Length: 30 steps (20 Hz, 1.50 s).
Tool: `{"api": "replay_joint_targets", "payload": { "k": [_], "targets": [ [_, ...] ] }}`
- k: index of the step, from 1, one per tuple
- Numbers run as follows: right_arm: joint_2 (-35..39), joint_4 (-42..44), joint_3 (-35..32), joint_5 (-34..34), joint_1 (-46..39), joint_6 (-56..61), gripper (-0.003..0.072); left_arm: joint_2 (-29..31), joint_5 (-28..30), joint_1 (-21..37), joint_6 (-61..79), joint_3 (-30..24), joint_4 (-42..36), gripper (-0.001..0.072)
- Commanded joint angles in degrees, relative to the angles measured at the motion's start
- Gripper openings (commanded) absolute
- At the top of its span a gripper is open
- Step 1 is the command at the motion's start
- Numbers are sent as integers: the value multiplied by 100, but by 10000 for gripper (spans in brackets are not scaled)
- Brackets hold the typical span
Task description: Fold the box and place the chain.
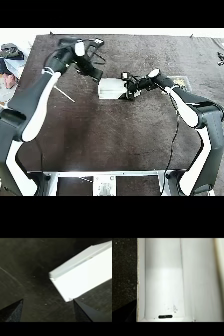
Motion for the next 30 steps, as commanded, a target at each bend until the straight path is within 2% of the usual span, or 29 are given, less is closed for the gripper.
{"api": "replay_joint_targets", "payload": {
  "k": [1,3,5,9,13,15,17,19,20,22,24,30],
  "targets": [
    [-2,2,2,2,7,4,269,127,247,728,2111,-372,-1980,708],
    [-2,2,2,2,7,4,269,118,275,1217,4022,-756,-3534,709],
    [-2,2,2,2,7,4,269,83,590,1545,4861,-1078,-4199,709],
    [-2,2,2,2,7,4,269,79,1154,1709,4765,-1268,-4312,709],
    [-2,2,2,2,7,4,269,-190,1187,1687,5265,-1281,-4680,709],
    [-2,2,2,-2,7,4,269,-555,1097,1740,5713,-1281,-5018,707],
    [-2,2,2,0,7,4,269,-881,925,1757,6754,-1281,-5283,708],
    [-2,2,2,2,7,4,269,-1097,348,1757,7860,-1283,-5274,708],
    [-2,2,2,2,7,4,269,-1204,144,1755,7947,-1283,-5261,709],
    [-2,2,2,2,7,4,269,-1357,-173,1757,8240,-1283,-5243,715],
    [-2,2,2,2,7,4,269,-1517,-424,1755,9119,-1283,-5243,720],
    [-2,2,2,2,7,4,269,-1628,-271,1565,9597,-1283,-5270,720]
  ]
}}
